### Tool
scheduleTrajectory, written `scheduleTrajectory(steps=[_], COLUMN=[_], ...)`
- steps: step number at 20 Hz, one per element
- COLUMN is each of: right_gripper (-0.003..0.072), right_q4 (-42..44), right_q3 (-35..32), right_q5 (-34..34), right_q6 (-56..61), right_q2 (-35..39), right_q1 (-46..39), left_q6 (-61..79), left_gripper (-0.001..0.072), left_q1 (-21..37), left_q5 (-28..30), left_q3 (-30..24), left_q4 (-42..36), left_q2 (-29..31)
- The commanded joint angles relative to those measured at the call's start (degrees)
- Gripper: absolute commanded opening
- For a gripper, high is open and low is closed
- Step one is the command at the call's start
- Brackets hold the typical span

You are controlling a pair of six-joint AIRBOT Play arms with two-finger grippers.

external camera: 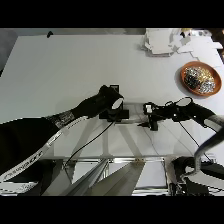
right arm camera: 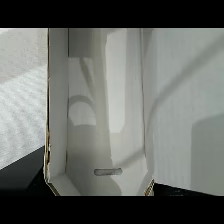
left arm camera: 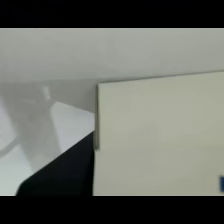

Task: Fold the box and place the chain.

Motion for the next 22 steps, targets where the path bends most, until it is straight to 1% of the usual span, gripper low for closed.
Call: scheduleTrajectory(steps=[1, 2, 4, 5, 7, 8, 9, 10, 11, 12, 13, 15, 17, 19, 20, 21, 22], right_gripper=[0.0445, 0.0445, 0.0445, 0.0445, 0.0445, 0.0445, 0.0445, 0.0445, 0.0445, 0.0445, 0.0445, 0.0445, 0.0445, 0.0445, 0.0445, 0.0445, 0.0445], right_q4=[0.07, 0.04, 0.04, 0.07, 0.07, 0.07, 0.07, 0.07, 0.07, 0.07, 0.07, 0.07, 0.07, 0.07, 0.07, 0.07, 0.07], right_q3=[0.04, 0.04, 0.04, 0.04, 0.04, 0.04, 0.04, 0.04, 0.04, 0.04, 0.04, 0.04, 0.04, 0.04, 0.04, 0.04, 0.04], right_q5=[0.07, 0.07, 0.07, 0.07, 0.07, 0.07, 0.07, 0.07, 0.07, 0.07, 0.07, 0.07, 0.07, 0.07, 0.07, 0.07, 0.07], right_q6=[0.20, 0.20, 0.20, 0.20, 0.20, 0.20, 0.20, 0.20, 0.20, 0.20, 0.20, 0.20, 0.20, 0.20, 0.20, 0.20, 0.20], right_q2=[0.02, 0.02, 0.02, 0.02, 0.02, 0.02, 0.02, 0.02, 0.02, 0.02, 0.02, 0.02, 0.02, 0.02, 0.02, 0.02, 0.02], right_q1=[0.02, 0.02, 0.02, 0.02, 0.02, 0.02, 0.02, 0.02, 0.02, 0.02, 0.02, 0.02, 0.02, 0.02, 0.02, 0.02, 0.02], left_q6=[-0.24, -0.11, 4.90, 9.90, 24.90, 31.89, 37.13, 42.21, 48.85, 58.36, 68.41, 91.80, 115.40, 135.45, 143.88, 151.53, 156.12], left_gripper=[0.0264, 0.0276, 0.0276, 0.0277, 0.0282, 0.0361, 0.0528, 0.0616, 0.0653, 0.0702, 0.0701, 0.0700, 0.0695, 0.0695, 0.0696, 0.0696, 0.0696], left_q1=[0.33, 0.63, 1.57, 2.36, 4.28, 5.44, 6.64, 8.09, 9.40, 10.82, 12.24, 15.67, 19.23, 21.81, 22.12, 22.12, 22.12], left_q5=[-2.14, -3.13, -5.31, -6.97, -12.52, -16.39, -18.40, -18.95, -18.47, -17.46, -15.02, -9.49, -1.90, 12.20, 17.14, 19.37, 19.41], left_q3=[0.02, 0.02, 0.02, 0.02, 0.02, -0.07, -0.39, -0.83, -1.27, -2.45, -4.28, -9.88, -17.49, -26.67, -30.08, -32.35, -33.16], left_q4=[0.24, 0.04, -0.20, -0.98, -2.89, -3.89, -4.20, -4.22, -4.52, -4.63, -5.03, -9.49, -17.66, -30.82, -36.63, -40.87, -43.58], left_q2=[1.73, 2.75, 5.07, 6.45, 9.31, 10.99, 12.85, 15.02, 16.90, 18.97, 20.76, 23.61, 24.63, 24.22, 23.65, 22.60, 21.16])
